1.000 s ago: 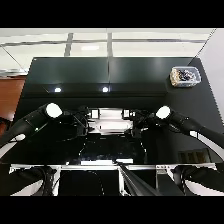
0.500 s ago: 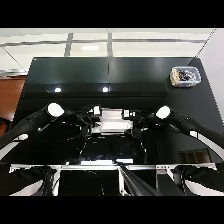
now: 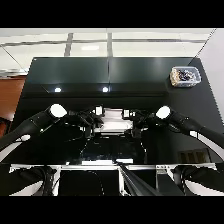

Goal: Fold the box and place the chain.

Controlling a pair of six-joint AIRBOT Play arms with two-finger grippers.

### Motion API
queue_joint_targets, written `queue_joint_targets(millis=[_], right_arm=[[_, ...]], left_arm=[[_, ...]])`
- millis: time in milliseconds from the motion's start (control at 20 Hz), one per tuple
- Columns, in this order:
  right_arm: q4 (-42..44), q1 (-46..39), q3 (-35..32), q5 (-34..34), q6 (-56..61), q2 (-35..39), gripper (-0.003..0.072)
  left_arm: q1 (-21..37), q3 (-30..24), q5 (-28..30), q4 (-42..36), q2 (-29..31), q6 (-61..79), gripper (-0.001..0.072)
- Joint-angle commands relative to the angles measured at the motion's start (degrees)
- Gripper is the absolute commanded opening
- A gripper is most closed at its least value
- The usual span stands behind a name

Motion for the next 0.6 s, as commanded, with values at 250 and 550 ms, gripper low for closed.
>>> queue_joint_targets(millis=[250,550], right_arm=[[0.02,0.04,0.02,0.02,0.02,-0.02,0.0233],[0.02,0.04,0.02,0.02,0.02,-0.02,0.0232]], left_arm=[[-0.22,-0.02,-0.13,1.64,0.07,-0.59,0.0286],[2.29,3.3,-5.25,18.95,6.49,-25.29,0.0029]])
